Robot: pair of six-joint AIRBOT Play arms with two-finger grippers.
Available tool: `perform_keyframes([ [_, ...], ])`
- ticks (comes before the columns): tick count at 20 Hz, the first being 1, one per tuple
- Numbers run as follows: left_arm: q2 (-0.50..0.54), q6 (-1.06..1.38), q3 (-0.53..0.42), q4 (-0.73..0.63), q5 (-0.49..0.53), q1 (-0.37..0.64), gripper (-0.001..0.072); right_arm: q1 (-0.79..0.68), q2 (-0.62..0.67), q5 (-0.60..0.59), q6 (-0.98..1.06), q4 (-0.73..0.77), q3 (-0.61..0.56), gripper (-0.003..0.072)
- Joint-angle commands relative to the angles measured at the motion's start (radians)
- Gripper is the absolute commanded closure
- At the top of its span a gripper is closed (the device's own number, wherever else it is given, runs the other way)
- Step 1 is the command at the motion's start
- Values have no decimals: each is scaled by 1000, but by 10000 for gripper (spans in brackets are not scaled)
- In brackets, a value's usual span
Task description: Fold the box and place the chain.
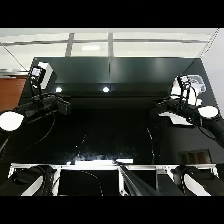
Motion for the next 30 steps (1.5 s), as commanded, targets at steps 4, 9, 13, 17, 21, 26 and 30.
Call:
perform_keyframes([
  [4, -1, 0, -1, 1, 0, -1, 684, 0, 1, 0, 1, 0, 0, 682],
  [9, -1, 0, -1, 1, 0, -1, 684, 0, 1, 0, 1, 0, 0, 682],
  [13, -1, -5, -5, -3, -4, -1, 684, 0, 1, 0, 1, 0, 0, 682],
  [17, -1, -4, -5, -53, -22, -1, 684, 0, 1, -88, 1, 1, 2, 682],
  [21, -1, -4, -5, -52, -57, -1, 684, 0, 1, -80, 3, 89, 2, 683],
  [26, -3, -4, -5, -52, -55, -1, 684, -39, 0, -89, 48, 49, 106, 681],
  [30, -12, -4, -5, -52, -53, -1, 684, -293, -19, -142, 614, -519, 362, 678],
])
